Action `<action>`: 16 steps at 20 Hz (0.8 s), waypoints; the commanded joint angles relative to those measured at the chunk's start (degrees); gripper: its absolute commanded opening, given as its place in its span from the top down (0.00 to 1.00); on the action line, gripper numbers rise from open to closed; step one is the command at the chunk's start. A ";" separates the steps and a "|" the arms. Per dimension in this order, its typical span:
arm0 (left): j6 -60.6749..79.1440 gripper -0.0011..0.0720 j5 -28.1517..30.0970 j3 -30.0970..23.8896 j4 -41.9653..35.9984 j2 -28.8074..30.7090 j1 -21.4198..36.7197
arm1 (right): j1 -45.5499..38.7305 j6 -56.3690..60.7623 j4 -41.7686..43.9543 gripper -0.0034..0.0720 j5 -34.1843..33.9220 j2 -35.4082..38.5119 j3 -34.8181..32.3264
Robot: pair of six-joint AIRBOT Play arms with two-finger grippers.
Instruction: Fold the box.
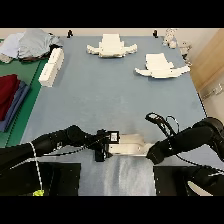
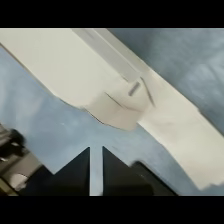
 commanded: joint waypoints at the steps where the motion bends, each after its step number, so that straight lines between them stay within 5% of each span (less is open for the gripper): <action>1: 0.00 0.35 0.02 0.00 -0.02 0.00 0.00 | 2.73 5.95 14.08 0.94 16.74 -3.17 0.44; 6: 0.00 0.35 0.00 0.00 -0.13 0.00 0.00 | 3.76 5.95 11.76 0.95 38.12 -10.47 0.52; 16: 0.00 0.35 0.02 0.00 -0.13 0.00 0.00 | 3.87 3.91 9.62 0.95 37.90 -17.59 0.48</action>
